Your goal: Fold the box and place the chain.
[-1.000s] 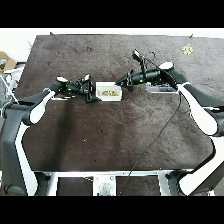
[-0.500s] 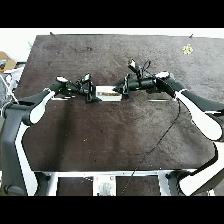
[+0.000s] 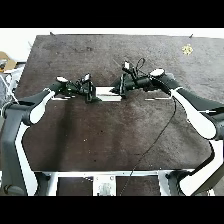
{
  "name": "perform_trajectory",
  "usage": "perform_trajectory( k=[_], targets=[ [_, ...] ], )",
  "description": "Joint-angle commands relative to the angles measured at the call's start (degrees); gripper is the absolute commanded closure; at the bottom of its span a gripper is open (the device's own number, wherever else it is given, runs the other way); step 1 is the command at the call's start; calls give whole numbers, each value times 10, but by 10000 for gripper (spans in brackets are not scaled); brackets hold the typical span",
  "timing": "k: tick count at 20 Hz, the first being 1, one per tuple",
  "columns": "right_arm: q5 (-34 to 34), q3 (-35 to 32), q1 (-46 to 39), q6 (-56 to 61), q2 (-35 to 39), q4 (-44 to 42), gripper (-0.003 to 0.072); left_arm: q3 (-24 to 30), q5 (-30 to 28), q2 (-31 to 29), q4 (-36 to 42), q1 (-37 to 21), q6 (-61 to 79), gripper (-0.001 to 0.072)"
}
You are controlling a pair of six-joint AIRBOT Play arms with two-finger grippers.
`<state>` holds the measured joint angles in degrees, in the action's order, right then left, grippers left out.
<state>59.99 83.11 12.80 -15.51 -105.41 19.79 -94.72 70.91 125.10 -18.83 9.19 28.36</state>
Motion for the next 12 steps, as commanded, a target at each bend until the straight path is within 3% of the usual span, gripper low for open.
perform_trajectory(
  k=[1, 4, 6, 12],
  targets=[
    [1, 22, 9, 3, -21, 9, 349, 0, 0, 0, 0, 0, 0, 486],
    [-31, 29, 9, 0, -24, 25, 348, 0, 0, 0, 0, 0, 0, 486],
    [-49, 37, 9, 0, -25, 39, 281, 0, 0, 0, 0, 0, 0, 485],
    [-45, 64, 8, 1, -24, 45, 302, 0, 0, 0, 0, 0, 0, 486]
  ],
)
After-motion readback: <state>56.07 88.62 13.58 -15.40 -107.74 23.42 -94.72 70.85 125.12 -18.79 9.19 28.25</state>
